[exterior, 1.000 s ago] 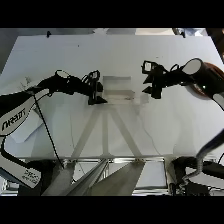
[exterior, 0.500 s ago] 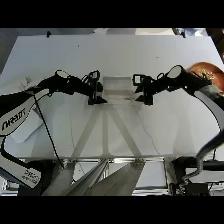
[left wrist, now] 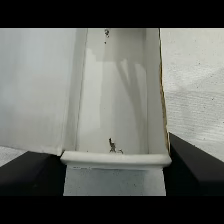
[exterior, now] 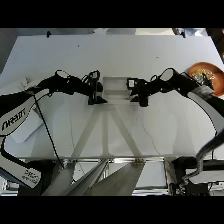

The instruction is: Fold the box and place the chain.

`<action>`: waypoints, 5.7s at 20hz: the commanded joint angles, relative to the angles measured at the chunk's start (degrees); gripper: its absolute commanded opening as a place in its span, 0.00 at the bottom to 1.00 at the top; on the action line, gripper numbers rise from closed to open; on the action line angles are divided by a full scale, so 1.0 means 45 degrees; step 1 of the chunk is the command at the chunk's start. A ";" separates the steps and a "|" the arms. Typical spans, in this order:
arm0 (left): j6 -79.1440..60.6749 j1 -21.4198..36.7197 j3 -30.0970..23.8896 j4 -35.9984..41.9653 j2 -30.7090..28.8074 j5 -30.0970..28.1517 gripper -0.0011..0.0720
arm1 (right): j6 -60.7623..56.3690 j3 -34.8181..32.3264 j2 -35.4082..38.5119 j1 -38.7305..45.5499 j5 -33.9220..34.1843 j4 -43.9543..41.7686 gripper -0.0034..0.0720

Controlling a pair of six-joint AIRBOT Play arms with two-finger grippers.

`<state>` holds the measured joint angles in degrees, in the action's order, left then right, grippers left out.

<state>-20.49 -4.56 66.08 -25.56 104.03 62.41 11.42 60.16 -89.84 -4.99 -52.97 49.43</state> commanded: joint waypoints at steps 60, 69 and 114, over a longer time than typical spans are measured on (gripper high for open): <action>0.0000 0.0015 0.0000 0.0005 0.0000 0.0000 0.54 | -1.1409 -0.0452 -0.0486 0.2540 -0.2482 -0.3517 0.33; 0.0000 0.0015 0.0000 0.0005 0.0000 0.0000 0.54 | -1.1084 -0.0452 -0.0500 0.2589 -0.2764 -0.4211 0.39; 0.0000 0.0015 0.0000 0.0010 0.0000 0.0000 0.54 | -1.3396 -0.0442 -0.0486 0.0068 0.0364 -0.2696 0.62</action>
<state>-20.49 -4.54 66.08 -25.52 104.03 62.41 -48.07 58.11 -92.07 -3.03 -50.59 37.71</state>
